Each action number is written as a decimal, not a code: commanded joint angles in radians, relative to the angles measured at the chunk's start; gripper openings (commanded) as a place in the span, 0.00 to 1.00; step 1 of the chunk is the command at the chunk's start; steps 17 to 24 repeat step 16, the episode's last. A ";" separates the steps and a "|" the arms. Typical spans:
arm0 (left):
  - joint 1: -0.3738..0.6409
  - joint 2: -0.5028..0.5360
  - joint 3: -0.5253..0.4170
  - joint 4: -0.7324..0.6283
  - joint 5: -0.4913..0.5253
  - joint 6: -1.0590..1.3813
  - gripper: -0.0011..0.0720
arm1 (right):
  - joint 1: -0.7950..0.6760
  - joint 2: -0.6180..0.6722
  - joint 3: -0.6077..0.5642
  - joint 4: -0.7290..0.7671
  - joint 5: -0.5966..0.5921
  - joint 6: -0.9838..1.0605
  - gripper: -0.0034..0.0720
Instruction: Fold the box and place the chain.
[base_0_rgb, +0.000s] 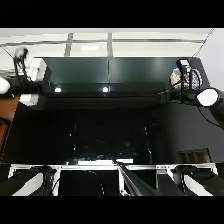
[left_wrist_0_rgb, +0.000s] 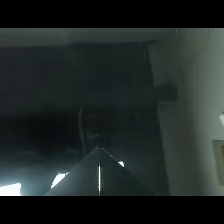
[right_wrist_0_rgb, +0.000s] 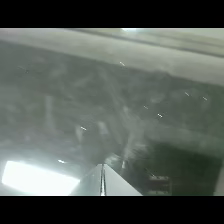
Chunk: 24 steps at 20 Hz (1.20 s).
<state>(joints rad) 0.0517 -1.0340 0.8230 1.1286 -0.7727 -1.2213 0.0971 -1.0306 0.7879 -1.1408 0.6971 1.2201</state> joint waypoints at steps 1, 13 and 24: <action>-0.058 0.174 -0.245 -0.006 0.167 0.022 0.05 | -0.006 -0.022 0.000 -0.045 0.009 -0.001 0.06; -0.058 0.186 -0.246 -0.013 0.189 0.018 0.05 | -0.006 -0.022 0.000 -0.045 0.010 -0.001 0.06; -0.058 0.186 -0.246 -0.013 0.189 0.018 0.05 | -0.006 -0.022 0.000 -0.045 0.009 -0.001 0.06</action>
